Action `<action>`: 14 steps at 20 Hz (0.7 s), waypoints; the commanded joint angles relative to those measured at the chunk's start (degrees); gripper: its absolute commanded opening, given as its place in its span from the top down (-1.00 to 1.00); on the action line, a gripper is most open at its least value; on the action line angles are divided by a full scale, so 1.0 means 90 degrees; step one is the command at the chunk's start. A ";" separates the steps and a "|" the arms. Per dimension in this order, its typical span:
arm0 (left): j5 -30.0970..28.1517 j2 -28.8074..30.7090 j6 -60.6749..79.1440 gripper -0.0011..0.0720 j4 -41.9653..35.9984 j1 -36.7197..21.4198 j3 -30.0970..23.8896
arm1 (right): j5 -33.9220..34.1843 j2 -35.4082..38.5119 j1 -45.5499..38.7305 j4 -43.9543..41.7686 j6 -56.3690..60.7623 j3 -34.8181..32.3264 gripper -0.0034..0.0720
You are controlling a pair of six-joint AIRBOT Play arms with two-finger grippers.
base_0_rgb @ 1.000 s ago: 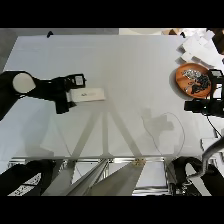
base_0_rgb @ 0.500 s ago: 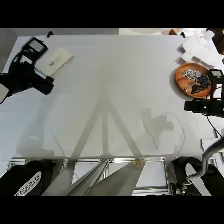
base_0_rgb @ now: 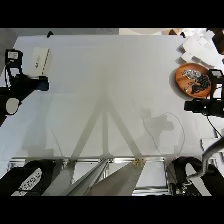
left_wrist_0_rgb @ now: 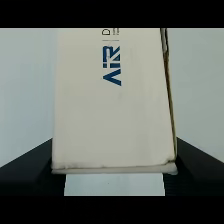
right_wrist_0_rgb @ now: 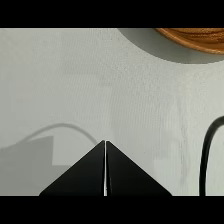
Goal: Fold the box and place the chain.
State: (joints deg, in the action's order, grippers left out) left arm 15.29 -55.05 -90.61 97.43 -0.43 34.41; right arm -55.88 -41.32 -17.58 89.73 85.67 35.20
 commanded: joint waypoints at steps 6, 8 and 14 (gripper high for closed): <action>-0.1479 -0.1664 -0.0532 0.92 -0.0253 -0.0597 -0.0189 | -0.0002 0.0005 -0.0005 0.0000 0.0000 0.0002 0.88; -0.1409 -0.2086 -0.0505 0.92 -0.0253 -0.0597 -0.0189 | -0.0002 0.0007 -0.0005 0.0000 0.0000 0.0002 0.88; -0.1430 -0.2744 -0.0505 0.21 -0.0253 -0.0597 -0.0187 | -0.0002 0.0005 -0.0005 0.0000 0.0000 0.0002 0.88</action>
State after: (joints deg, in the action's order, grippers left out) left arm 1.91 -77.21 -95.31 95.00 -5.72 32.77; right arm -55.90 -41.32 -17.58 89.76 85.67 35.20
